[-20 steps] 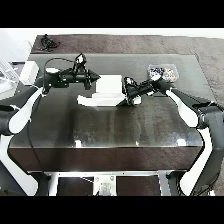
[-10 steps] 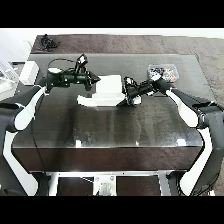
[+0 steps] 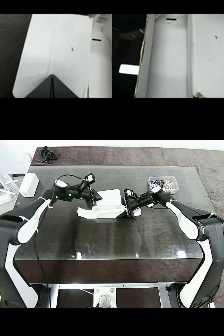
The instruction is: Fold the box and place the chain.
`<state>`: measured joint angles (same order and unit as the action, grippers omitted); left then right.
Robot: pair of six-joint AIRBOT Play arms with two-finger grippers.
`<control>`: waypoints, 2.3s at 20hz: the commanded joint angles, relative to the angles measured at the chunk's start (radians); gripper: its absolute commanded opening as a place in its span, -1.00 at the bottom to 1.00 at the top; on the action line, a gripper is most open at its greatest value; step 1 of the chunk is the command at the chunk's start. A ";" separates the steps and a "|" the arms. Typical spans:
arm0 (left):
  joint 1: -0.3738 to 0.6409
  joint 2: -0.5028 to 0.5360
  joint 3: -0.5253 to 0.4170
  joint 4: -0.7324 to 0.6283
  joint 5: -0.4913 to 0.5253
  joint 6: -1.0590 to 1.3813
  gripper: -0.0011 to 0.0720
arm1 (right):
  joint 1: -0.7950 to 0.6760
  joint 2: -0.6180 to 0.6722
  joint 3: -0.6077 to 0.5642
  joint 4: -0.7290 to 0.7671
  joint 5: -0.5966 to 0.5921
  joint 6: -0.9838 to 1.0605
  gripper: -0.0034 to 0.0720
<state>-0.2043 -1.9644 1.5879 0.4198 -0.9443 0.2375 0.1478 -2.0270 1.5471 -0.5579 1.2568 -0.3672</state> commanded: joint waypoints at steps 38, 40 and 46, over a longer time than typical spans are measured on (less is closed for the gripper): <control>0.059 0.168 -0.204 0.275 -0.125 -0.142 0.97 | 0.000 0.000 0.000 0.000 0.001 0.000 0.64; 0.037 0.153 -0.204 0.288 -0.118 -0.123 0.97 | 0.000 0.000 0.000 0.000 0.001 0.000 0.64; 0.034 0.150 -0.204 0.284 -0.076 -0.097 0.50 | 0.000 0.000 0.000 0.000 0.001 0.000 0.64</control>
<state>-0.1669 -1.8118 1.3846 0.7059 -1.0351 0.1246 0.1478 -2.0270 1.5467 -0.5583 1.2575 -0.3679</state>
